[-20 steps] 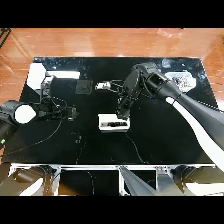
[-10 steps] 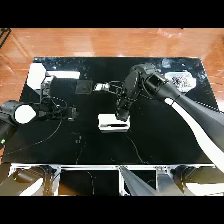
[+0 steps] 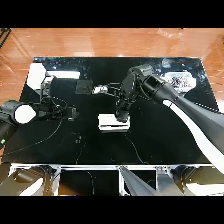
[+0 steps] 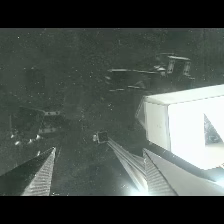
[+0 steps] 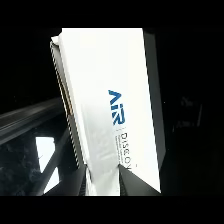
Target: Fold the box and place the chain.
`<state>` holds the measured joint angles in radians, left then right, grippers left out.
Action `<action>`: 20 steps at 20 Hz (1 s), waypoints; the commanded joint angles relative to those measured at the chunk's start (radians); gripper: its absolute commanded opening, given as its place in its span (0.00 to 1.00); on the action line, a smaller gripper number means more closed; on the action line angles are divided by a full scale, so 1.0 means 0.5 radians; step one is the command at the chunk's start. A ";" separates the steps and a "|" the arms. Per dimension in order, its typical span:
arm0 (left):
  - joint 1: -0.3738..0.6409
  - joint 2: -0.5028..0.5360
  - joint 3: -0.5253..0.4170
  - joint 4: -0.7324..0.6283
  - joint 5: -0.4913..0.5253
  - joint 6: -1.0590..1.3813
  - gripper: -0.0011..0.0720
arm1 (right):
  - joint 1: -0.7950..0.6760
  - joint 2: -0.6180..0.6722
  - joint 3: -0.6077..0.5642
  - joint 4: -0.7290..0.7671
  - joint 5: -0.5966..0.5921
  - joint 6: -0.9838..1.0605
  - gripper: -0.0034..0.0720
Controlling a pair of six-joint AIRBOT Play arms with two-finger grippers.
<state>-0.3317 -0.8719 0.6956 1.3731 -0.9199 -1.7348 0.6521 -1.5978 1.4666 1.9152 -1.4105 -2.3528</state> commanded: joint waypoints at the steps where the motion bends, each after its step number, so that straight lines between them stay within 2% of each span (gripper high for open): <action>1: 0.002 -0.002 -0.001 0.001 0.001 0.000 0.89 | 0.009 -0.002 -0.001 -0.011 -0.002 0.008 0.35; 20: 0.002 -0.002 -0.001 0.000 0.000 0.000 0.89 | 0.017 -0.006 -0.001 -0.011 -0.021 0.016 0.35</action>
<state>-0.3317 -0.8719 0.6956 1.3731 -0.9199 -1.7348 0.6579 -1.5997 1.4662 1.9095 -1.4216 -2.3451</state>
